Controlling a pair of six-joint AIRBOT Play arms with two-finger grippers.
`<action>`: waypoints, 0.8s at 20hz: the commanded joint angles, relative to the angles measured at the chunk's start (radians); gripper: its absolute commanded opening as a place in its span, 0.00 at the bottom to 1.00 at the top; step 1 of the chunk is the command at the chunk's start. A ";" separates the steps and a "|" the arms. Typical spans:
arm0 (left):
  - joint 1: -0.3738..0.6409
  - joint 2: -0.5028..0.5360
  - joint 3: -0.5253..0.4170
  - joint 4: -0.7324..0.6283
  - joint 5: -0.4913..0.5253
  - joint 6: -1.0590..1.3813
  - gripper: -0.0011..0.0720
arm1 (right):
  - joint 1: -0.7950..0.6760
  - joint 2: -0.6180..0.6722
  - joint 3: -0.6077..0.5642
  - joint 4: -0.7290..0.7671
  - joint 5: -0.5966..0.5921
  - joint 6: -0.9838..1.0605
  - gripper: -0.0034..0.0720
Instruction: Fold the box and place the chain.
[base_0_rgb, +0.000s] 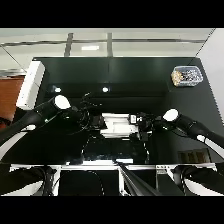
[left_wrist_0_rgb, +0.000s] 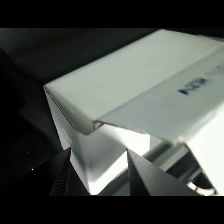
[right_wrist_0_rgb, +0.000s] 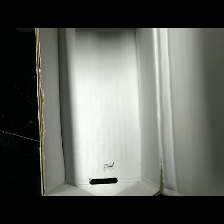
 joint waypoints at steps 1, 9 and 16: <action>-0.038 0.000 0.005 0.039 0.051 -0.061 0.55 | 0.000 -0.001 0.000 0.000 0.000 0.000 0.37; -0.055 0.000 0.008 0.167 0.063 -0.217 0.46 | 0.000 -0.001 0.000 0.000 0.000 0.000 0.37; -0.202 0.000 0.101 0.514 0.083 -0.520 0.46 | 0.000 -0.001 0.000 0.000 -0.001 0.000 0.37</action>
